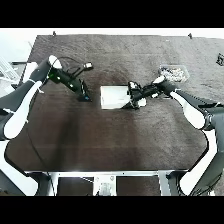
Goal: Fold the box and place the chain.
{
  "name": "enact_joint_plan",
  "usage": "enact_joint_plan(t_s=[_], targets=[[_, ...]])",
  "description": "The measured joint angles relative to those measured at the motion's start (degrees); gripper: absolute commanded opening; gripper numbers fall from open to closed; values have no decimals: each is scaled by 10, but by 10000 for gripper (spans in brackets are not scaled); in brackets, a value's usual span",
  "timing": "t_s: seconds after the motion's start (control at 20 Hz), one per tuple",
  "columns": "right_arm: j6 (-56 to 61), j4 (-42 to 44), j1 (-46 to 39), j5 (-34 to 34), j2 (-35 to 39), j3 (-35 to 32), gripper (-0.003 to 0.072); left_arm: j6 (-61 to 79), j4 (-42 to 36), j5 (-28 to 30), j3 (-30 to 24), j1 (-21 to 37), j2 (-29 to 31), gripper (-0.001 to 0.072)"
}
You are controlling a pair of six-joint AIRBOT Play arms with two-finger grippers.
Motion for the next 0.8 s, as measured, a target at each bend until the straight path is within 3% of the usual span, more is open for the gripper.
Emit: enact_joint_plan(t_s=[0.15,0.35,0.8], targets=[[0,0,0,0,0,0,589,131,-70,71,-56,1,0,720],[0,0,0,0,0,0,589,233,-142,118,-85,3,-13,720],[0,0,0,0,0,0,589,344,-202,90,-94,2,-35,720]])
